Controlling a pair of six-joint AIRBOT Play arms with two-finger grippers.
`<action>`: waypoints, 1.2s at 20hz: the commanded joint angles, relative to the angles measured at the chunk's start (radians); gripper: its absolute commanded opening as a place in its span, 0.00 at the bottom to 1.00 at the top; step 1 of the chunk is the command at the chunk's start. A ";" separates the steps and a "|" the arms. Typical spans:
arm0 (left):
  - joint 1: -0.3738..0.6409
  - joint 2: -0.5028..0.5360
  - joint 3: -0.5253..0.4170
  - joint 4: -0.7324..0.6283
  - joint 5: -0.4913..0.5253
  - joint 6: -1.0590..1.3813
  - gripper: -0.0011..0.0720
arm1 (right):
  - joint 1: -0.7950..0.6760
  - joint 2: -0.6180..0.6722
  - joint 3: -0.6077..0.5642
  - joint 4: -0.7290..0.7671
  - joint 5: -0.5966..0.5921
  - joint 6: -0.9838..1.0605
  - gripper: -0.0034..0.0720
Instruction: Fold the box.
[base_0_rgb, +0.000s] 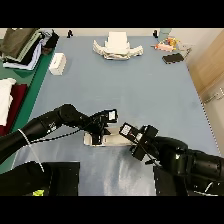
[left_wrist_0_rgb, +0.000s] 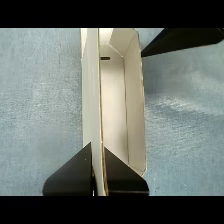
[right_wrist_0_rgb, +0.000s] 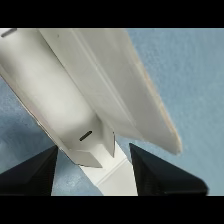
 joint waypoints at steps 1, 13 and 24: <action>0.000 0.000 0.001 0.000 0.001 0.000 0.03 | -0.156 0.017 0.001 0.240 -0.104 -0.357 1.00; 0.000 0.000 0.001 0.000 0.001 0.000 0.03 | -0.743 -0.187 0.035 1.147 0.031 -1.627 1.00; 0.000 0.000 0.001 0.000 0.001 0.000 0.03 | -0.742 -0.180 0.035 1.141 0.031 -1.609 0.99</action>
